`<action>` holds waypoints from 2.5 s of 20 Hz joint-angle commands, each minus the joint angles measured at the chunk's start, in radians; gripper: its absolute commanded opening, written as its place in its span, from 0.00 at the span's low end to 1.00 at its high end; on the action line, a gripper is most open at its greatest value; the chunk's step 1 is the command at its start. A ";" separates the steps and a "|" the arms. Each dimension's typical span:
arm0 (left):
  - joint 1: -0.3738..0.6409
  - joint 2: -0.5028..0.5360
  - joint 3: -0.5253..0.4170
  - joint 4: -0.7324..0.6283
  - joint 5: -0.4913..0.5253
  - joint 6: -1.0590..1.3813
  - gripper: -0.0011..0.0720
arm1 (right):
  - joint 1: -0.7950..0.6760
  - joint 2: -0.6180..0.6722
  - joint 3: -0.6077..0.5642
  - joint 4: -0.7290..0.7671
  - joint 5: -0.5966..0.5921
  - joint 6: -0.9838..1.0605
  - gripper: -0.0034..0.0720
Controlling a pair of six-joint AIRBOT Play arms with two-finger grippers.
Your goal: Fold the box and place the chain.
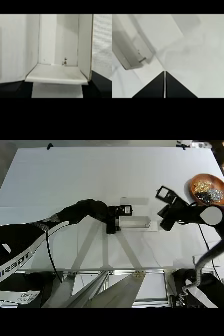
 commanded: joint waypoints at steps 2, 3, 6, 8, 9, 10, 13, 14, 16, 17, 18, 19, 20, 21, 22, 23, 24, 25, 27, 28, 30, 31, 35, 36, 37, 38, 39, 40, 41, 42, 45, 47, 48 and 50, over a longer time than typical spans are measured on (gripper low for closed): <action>0.000 0.001 0.000 0.000 0.001 0.000 0.56 | -0.245 0.018 0.000 -0.081 0.165 0.462 0.05; 0.000 0.001 0.000 0.000 0.001 0.000 0.56 | -0.321 0.018 0.000 -0.072 0.192 0.473 0.05; 0.000 0.001 0.000 0.000 0.001 0.000 0.56 | -0.515 -0.018 -0.003 0.038 0.199 0.472 0.05; 0.000 0.001 0.000 0.000 0.001 0.000 0.56 | -0.547 -0.090 -0.003 0.134 0.197 0.426 0.05; 0.000 0.001 0.001 0.000 0.001 0.000 0.56 | -0.545 -0.145 -0.003 0.146 0.206 0.421 0.05; 0.000 0.001 0.000 -0.001 0.001 0.000 0.56 | -0.542 -0.208 -0.003 0.161 0.216 0.420 0.05; 0.000 0.001 0.000 0.000 0.001 0.000 0.56 | -0.542 -0.373 -0.003 0.309 0.256 0.346 0.05; 0.000 0.001 0.000 0.000 0.001 0.000 0.56 | -0.542 -0.414 -0.003 0.356 0.266 0.318 0.06; 0.000 0.001 0.000 0.000 0.001 0.000 0.56 | -0.542 -0.468 -0.003 0.378 0.255 0.313 0.06; 0.000 0.001 0.000 0.000 0.001 0.000 0.56 | -0.542 -0.482 -0.003 0.381 0.252 0.305 0.06; 0.000 0.001 0.000 0.000 0.001 0.000 0.56 | -0.542 -0.491 -0.003 0.401 0.260 0.282 0.06; 0.000 0.001 0.000 0.000 0.001 0.000 0.56 | -0.542 -0.496 -0.003 0.424 0.267 0.261 0.06; 0.000 0.001 0.001 0.000 0.001 0.000 0.56 | -0.541 -0.502 -0.003 0.430 0.264 0.257 0.06; 0.000 0.001 0.000 0.000 0.001 0.000 0.56 | -0.538 -0.510 -0.003 0.421 0.259 0.257 0.06; 0.000 0.001 0.000 0.000 0.001 0.000 0.56 | -0.534 -0.522 -0.003 0.423 0.259 0.253 0.06; 0.000 0.001 0.000 0.000 0.001 0.000 0.56 | -0.527 -0.534 -0.003 0.432 0.261 0.242 0.06; 0.000 0.001 0.000 0.000 0.001 0.000 0.56 | -0.516 -0.541 -0.004 0.446 0.261 0.234 0.06; 0.000 0.001 0.000 0.000 0.001 0.000 0.56 | -0.501 -0.542 -0.004 0.457 0.257 0.227 0.06; 0.000 0.001 0.000 0.000 0.001 0.000 0.56 | -0.460 -0.542 -0.004 0.456 0.233 0.228 0.06; 0.000 0.001 0.000 0.000 0.001 0.000 0.56 | -0.439 -0.544 -0.005 0.457 0.216 0.229 0.06; 0.000 0.001 0.000 0.000 0.001 0.000 0.56 | -0.407 -0.550 -0.006 0.457 0.201 0.229 0.06; 0.000 0.001 0.000 0.000 0.001 0.000 0.56 | -0.398 -0.550 -0.006 0.461 0.202 0.229 0.06; 0.000 0.001 0.000 0.000 0.001 0.000 0.56 | -0.393 -0.550 -0.006 0.536 0.261 0.203 0.06; 0.000 0.001 0.000 0.000 0.001 0.000 0.56 | -0.393 -0.550 -0.005 0.580 0.293 0.181 0.06; 0.000 0.001 0.000 0.000 0.001 0.000 0.56 | -0.393 -0.550 -0.005 0.624 0.315 0.170 0.11; 0.000 0.001 0.000 0.000 0.001 0.000 0.56 | -0.393 -0.549 -0.005 0.662 0.328 0.164 0.18; 0.000 0.001 0.000 0.000 0.001 0.000 0.56 | -0.393 -0.546 -0.005 0.689 0.335 0.159 0.18; 0.000 0.001 0.000 0.000 0.001 0.000 0.56 | -0.393 -0.542 -0.005 0.692 0.338 0.158 0.19; 0.000 0.001 0.000 0.000 0.001 0.000 0.56 | -0.393 -0.536 -0.005 0.687 0.346 0.158 0.22; 0.000 0.001 0.000 0.000 0.001 0.000 0.56 | -0.393 -0.527 -0.005 0.684 0.354 0.158 0.31; 0.000 0.001 0.000 0.000 0.001 0.000 0.56 | -0.393 -0.487 -0.005 0.684 0.365 0.158 0.42; 0.000 0.001 0.000 0.000 0.001 0.000 0.56 | -0.393 -0.477 -0.005 0.683 0.386 0.156 0.44; 0.000 0.001 0.000 0.000 0.001 0.000 0.56 | -0.393 -0.477 -0.005 0.681 0.399 0.154 0.47; 0.000 0.001 0.000 0.000 0.001 0.000 0.56 | -0.393 -0.475 -0.005 0.681 0.409 0.154 0.47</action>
